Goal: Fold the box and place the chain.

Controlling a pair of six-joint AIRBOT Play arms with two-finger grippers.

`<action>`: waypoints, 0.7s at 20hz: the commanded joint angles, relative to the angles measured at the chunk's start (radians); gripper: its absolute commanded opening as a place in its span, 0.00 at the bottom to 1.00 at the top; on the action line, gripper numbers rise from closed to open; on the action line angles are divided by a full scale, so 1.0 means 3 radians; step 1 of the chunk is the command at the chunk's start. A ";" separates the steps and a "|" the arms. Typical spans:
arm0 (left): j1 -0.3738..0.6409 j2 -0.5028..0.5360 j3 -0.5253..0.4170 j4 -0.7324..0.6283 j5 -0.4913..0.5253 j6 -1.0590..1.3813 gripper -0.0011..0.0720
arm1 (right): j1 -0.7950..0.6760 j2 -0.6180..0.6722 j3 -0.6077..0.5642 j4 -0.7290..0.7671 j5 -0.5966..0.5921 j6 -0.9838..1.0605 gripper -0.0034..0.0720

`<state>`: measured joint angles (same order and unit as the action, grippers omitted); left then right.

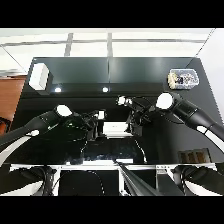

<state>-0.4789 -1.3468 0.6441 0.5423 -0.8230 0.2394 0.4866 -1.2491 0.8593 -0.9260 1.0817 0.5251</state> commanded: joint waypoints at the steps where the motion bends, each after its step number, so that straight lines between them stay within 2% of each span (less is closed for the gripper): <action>1: 0.0000 -0.0001 0.0001 0.0000 0.0001 -0.0001 0.64 | -0.0001 0.0072 0.0001 -0.0018 0.0053 0.0071 0.60; 11: 0.0001 -0.0001 0.0001 0.0000 0.0003 -0.0001 0.64 | -0.0001 0.0240 0.0037 -0.0032 0.0088 0.0079 0.60; 14: 0.0001 -0.0001 0.0001 0.0000 0.0001 -0.0001 0.64 | -0.0151 0.0431 0.0155 -0.0032 0.0338 0.0715 0.60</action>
<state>-0.4789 -1.3468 0.6441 0.5423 -0.8234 0.2386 0.4709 -1.1576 0.8845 -0.9356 1.1282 0.6006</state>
